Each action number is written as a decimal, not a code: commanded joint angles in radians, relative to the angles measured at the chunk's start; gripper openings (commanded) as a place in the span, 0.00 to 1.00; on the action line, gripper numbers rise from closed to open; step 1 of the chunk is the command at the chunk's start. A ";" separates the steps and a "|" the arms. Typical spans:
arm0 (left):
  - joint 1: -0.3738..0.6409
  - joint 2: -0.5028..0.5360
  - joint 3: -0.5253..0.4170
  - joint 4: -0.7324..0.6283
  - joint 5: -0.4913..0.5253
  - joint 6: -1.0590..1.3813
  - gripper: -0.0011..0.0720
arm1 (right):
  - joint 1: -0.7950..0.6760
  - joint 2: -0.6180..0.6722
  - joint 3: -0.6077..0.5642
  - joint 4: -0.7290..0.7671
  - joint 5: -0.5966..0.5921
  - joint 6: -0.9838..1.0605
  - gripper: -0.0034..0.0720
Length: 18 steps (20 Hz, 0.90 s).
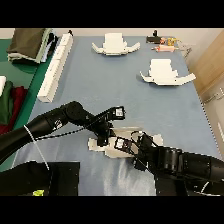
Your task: Fold the box.
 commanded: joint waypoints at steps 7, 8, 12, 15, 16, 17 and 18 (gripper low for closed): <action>0.000 -0.001 -0.001 0.000 0.000 0.000 0.03 | -0.001 0.060 0.048 -0.081 -0.140 0.202 0.92; 0.000 -0.001 0.000 0.000 0.001 0.000 0.03 | -0.001 0.061 0.048 -0.081 -0.140 0.203 0.92; 0.000 -0.001 -0.001 0.000 0.000 0.000 0.03 | -0.001 0.064 0.048 -0.084 -0.140 0.218 0.93; 0.000 -0.001 -0.001 0.000 0.000 0.000 0.03 | -0.001 0.067 0.069 -0.086 -0.167 0.220 0.93; 0.000 -0.001 -0.001 0.000 0.000 0.000 0.03 | -0.001 0.067 0.072 -0.094 -0.167 0.219 0.93; 0.000 -0.001 0.000 0.000 0.000 0.000 0.03 | -0.001 0.067 0.072 -0.097 -0.170 0.218 0.93; 0.000 -0.001 0.000 0.000 0.000 0.000 0.03 | -0.001 0.066 0.072 -0.097 -0.170 0.216 0.93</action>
